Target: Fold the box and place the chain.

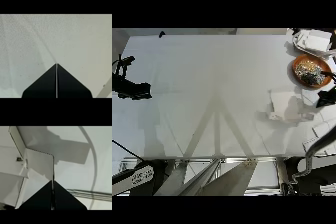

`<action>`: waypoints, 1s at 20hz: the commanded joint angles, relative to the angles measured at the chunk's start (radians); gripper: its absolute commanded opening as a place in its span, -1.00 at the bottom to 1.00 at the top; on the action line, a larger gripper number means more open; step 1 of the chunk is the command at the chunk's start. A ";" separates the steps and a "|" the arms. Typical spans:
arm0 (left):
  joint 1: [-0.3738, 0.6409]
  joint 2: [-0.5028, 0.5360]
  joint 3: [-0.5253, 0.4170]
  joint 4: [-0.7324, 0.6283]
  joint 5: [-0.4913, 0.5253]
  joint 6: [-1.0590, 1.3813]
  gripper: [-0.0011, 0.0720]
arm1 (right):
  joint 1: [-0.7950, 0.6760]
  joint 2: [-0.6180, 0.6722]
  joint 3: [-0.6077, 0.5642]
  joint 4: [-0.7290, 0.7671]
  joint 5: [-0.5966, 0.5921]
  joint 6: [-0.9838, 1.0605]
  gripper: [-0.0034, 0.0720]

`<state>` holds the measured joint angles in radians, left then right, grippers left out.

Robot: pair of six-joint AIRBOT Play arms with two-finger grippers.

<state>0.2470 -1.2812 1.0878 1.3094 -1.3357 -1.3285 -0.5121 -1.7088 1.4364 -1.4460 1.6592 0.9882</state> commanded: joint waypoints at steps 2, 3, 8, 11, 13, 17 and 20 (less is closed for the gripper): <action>0.001 0.000 0.000 0.000 0.000 0.000 -0.95 | 0.201 0.062 -0.014 0.221 0.002 -0.030 -0.90; 0.001 0.000 0.000 0.000 0.000 0.000 -0.95 | 0.257 0.088 -0.029 0.242 -0.035 -0.030 -0.90; 0.001 0.000 0.000 0.000 0.000 0.000 -0.95 | 0.471 0.309 -0.249 0.421 -0.342 -0.058 -0.90; 0.001 0.000 0.000 0.000 0.000 0.000 -0.95 | 0.528 0.472 -0.430 0.437 -0.496 -0.050 -0.90; 0.001 0.000 0.000 0.000 0.000 0.000 -0.95 | 0.532 0.559 -0.543 0.473 -0.586 -0.046 -0.90; 0.001 0.000 0.000 0.000 0.000 0.002 -0.95 | 0.532 0.652 -0.702 0.490 -0.671 -0.047 -0.90; 0.001 0.000 0.000 0.000 0.048 0.020 -0.95 | 0.532 0.662 -0.778 0.484 -0.736 -0.051 -0.89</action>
